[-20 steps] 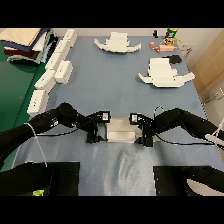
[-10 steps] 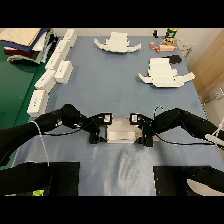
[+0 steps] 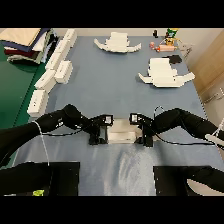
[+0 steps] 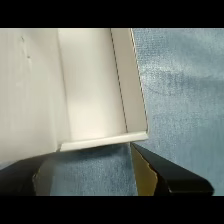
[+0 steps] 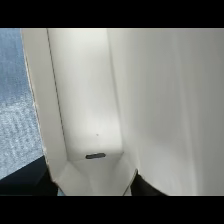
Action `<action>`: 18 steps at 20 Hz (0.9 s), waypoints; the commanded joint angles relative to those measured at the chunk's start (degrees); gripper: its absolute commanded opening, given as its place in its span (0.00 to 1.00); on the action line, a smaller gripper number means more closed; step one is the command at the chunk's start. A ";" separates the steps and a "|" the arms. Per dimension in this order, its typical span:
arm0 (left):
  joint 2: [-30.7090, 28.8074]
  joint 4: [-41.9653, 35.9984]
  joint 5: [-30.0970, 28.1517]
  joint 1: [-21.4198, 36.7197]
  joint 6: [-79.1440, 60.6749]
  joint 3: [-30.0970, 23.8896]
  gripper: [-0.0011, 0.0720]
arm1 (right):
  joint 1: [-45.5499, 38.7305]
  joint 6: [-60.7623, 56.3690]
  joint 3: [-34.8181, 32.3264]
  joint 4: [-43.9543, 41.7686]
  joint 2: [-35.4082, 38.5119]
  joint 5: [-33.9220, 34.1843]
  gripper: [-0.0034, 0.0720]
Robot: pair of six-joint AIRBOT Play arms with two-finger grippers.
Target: Fold the box.
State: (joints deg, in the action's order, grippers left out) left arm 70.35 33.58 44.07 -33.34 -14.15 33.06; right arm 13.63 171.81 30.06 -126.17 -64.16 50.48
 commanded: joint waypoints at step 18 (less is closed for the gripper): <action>1.64 -3.85 -5.51 -5.75 6.29 -0.39 0.97 | 0.00 0.11 -0.02 -0.02 -0.04 -0.04 0.71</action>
